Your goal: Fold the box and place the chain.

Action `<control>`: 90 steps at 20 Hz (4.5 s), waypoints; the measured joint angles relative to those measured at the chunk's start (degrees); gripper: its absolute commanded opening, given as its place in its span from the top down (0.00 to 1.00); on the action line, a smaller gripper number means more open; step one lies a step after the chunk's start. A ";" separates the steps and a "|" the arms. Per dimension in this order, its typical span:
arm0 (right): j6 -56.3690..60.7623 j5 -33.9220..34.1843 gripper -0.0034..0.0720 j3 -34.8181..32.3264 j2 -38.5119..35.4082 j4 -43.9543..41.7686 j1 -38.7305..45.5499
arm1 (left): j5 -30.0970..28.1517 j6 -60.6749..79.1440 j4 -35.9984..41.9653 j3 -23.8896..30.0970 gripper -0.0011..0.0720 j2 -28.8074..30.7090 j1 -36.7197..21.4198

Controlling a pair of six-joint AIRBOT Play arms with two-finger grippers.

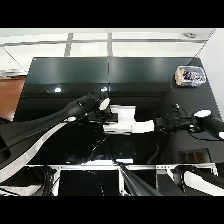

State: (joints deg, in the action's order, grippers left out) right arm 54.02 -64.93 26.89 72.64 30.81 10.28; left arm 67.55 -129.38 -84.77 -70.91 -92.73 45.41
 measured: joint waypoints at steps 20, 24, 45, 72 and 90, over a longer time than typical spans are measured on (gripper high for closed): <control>13.51 -0.85 0.44 17.18 1.97 4.59 -22.08 | -0.02 -0.02 0.00 0.00 0.95 0.00 0.00; 25.11 0.37 0.46 22.56 1.97 14.78 -28.92 | 0.00 -0.02 -0.04 0.00 0.95 0.02 0.00; 63.60 2.80 0.59 29.99 6.71 49.44 -46.62 | -0.98 -0.02 0.11 0.00 0.95 0.00 0.00; 72.46 3.65 0.57 31.30 9.46 51.47 -48.59 | -0.94 0.07 -0.07 0.00 0.95 0.00 0.00; 64.39 12.94 0.09 30.56 -11.23 81.83 -21.59 | -1.11 0.00 -0.04 0.00 0.95 0.00 0.00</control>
State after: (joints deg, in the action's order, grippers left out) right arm 118.41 -51.99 57.45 61.41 112.64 -11.31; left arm 66.43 -129.38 -84.82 -70.91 -92.73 45.41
